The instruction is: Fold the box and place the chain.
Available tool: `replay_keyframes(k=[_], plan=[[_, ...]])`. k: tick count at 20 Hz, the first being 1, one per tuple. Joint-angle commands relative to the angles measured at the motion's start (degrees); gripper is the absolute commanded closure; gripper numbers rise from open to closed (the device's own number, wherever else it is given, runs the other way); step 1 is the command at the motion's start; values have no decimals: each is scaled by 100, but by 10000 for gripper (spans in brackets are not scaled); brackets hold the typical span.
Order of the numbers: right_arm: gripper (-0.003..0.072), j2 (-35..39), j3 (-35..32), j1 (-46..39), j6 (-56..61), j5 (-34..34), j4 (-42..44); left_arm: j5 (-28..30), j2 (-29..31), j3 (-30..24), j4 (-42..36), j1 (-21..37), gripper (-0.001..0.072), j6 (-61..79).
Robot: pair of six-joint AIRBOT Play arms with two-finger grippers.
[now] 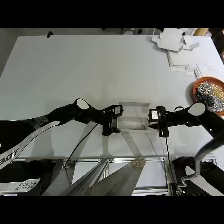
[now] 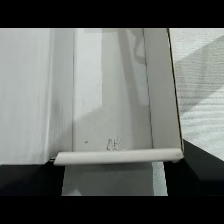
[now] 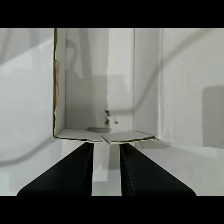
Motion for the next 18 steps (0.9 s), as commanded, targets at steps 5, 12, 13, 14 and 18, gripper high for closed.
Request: replay_keyframes(k=[5,12,13,14,18], plan=[[526,-356,-2,343,59,-46,743,0,4,-2,0,0,499,0],[248,-573,-2,531,472,-455,872,0,4,-2,0,0,499,0],[248,-538,-2,533,695,-431,704,0,7,-2,0,0,499,0],[249,-448,-2,533,1047,-415,433,0,4,-2,0,0,499,0],[558,433,-2,531,2889,-363,-994,0,4,-2,0,0,499,0]])
